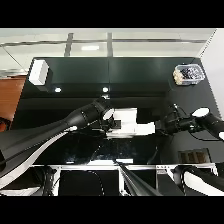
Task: Fold the box and place the chain.
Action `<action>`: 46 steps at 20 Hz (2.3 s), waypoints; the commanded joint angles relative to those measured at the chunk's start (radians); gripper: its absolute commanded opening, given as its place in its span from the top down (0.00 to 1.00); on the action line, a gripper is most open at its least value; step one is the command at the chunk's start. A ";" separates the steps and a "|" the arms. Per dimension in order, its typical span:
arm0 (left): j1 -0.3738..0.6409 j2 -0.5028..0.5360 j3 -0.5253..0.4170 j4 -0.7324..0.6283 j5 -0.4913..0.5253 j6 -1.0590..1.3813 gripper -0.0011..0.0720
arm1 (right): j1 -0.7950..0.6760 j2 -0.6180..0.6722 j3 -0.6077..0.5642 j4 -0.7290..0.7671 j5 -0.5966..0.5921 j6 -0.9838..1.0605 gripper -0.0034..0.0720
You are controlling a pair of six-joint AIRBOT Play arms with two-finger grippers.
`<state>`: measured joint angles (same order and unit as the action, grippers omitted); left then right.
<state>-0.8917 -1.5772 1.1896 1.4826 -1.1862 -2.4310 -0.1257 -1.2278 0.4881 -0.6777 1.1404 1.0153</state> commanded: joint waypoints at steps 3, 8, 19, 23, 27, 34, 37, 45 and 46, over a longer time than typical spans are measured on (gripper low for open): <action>0.001 0.000 0.000 0.000 0.000 0.000 0.95 | 0.052 -0.029 0.010 0.127 -0.002 -0.119 0.92; 0.001 0.000 0.000 0.000 0.000 0.000 0.95 | 0.053 -0.028 0.085 0.128 0.093 -0.114 0.18; 0.001 0.000 0.000 0.000 0.000 0.000 0.95 | 0.089 -0.028 0.136 0.205 0.156 -0.061 0.39; 0.001 0.000 0.000 0.000 0.000 0.000 0.95 | 0.187 -0.028 0.145 0.138 0.072 -0.026 0.39; 0.001 0.000 0.000 0.000 0.000 0.000 0.95 | 0.257 -0.028 0.162 0.116 0.027 0.010 0.39; 0.001 0.000 0.000 0.000 0.000 0.000 0.95 | 0.394 -0.028 0.266 -0.129 -0.005 0.231 0.54; 0.001 0.000 0.000 0.000 0.000 0.000 0.95 | 0.456 -0.028 0.284 -0.213 -0.037 0.328 0.54; 0.001 0.000 0.000 0.000 0.000 0.000 0.95 | 0.700 -0.031 0.332 -0.533 -0.173 0.808 0.55; 0.001 0.000 0.000 0.000 0.000 0.000 0.95 | 0.727 -0.031 0.348 -0.601 -0.177 0.895 0.55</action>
<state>-0.8917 -1.5772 1.1896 1.4830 -1.1858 -2.4310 0.5175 -1.2575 0.8036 -1.1000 1.0088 1.6768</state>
